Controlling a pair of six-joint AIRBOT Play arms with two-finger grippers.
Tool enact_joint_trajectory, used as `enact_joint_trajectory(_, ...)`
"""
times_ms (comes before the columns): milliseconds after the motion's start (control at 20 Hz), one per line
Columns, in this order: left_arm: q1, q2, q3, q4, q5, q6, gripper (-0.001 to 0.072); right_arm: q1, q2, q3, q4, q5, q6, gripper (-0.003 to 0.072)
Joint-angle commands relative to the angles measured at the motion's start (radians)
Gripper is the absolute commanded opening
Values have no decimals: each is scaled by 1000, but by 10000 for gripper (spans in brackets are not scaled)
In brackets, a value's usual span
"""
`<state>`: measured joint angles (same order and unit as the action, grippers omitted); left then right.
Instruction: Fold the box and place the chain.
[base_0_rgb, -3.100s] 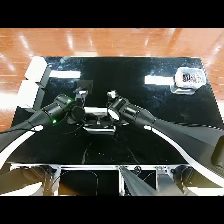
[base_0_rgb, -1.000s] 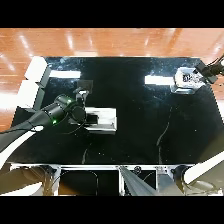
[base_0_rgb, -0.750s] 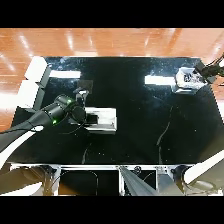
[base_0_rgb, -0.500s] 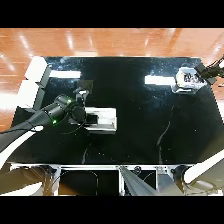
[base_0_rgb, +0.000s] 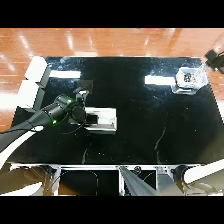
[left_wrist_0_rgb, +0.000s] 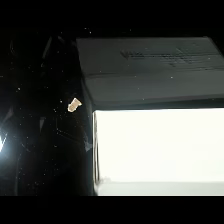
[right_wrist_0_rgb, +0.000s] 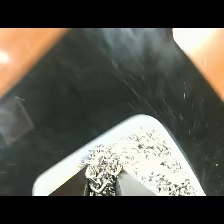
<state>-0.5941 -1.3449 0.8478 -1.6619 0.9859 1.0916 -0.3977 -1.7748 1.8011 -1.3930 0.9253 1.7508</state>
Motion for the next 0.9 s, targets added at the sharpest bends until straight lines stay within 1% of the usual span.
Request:
enact_joint_trajectory(0,-1,0,-1,-5,13,0,21,7,157,1,2,11,-44,19)
enact_joint_trajectory(300,-1,0,0,-3,3,1,21,74,470,1,2,0,-78,19)
enact_joint_trajectory(550,-1,0,-1,-3,4,1,21,169,738,1,3,17,-110,19)
enact_joint_trajectory(700,-1,0,-1,1,5,2,21,247,867,1,5,31,-114,20)
enact_joint_trajectory(850,-1,0,-1,0,5,2,21,357,961,1,24,41,-136,21)
